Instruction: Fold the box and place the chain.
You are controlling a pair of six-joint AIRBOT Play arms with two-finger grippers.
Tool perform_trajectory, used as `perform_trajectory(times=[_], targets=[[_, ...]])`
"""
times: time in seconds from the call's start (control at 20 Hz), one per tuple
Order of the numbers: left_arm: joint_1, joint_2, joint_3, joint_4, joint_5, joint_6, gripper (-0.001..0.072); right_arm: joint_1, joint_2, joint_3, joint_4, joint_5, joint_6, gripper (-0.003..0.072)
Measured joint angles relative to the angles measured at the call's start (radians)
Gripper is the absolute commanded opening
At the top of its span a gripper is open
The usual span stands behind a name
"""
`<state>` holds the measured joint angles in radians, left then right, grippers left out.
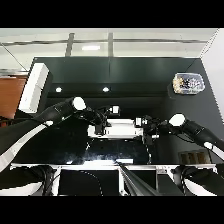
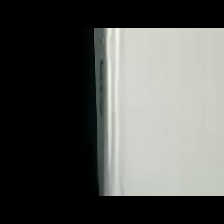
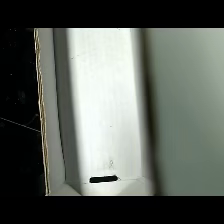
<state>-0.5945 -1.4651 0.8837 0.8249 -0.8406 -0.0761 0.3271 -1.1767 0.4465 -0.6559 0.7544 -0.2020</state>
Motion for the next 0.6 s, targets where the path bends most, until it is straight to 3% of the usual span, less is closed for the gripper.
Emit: perform_trajectory(times=[0.05, 0.2, 0.3, 0.35, 0.45, 0.5, 0.55, 0.6], targets=[[0.0, 0.0, 0.0, 0.004, 0.001, -0.01, 0.0217, 0.0, 0.0, 0.0, 0.001, 0.0, 0.001, 0.0417], [0.0, 0.019, 0.009, 0.013, -0.001, -0.059, 0.0452, 0.0, 0.0, 0.0, 0.001, 0.0, 0.001, 0.0417], [0.0, 0.054, 0.014, 0.029, -0.02, -0.095, 0.0529, 0.0, 0.0, 0.0, 0.001, 0.0, 0.001, 0.0417], [0.001, 0.079, 0.016, 0.043, -0.032, -0.124, 0.0528, 0.0, 0.0, 0.0, 0.001, 0.0, 0.0, 0.0417], [0.002, 0.133, 0.018, 0.079, -0.079, -0.203, 0.0455, 0.0, 0.0, 0.0, 0.001, 0.0, 0.0, 0.0417], [0.003, 0.16, 0.018, 0.102, -0.106, -0.255, 0.0329, 0.0, 0.0, 0.0, 0.001, 0.0, 0.0, 0.0417], [0.003, 0.187, 0.018, 0.131, -0.147, -0.318, 0.0128, 0.0, 0.0, 0.0, 0.0, 0.001, 0.0, 0.0416], [0.003, 0.211, 0.019, 0.165, -0.193, -0.381, 0.0028, 0.0, 0.0, 0.0, 0.0, 0.0, 0.0, 0.0273]])
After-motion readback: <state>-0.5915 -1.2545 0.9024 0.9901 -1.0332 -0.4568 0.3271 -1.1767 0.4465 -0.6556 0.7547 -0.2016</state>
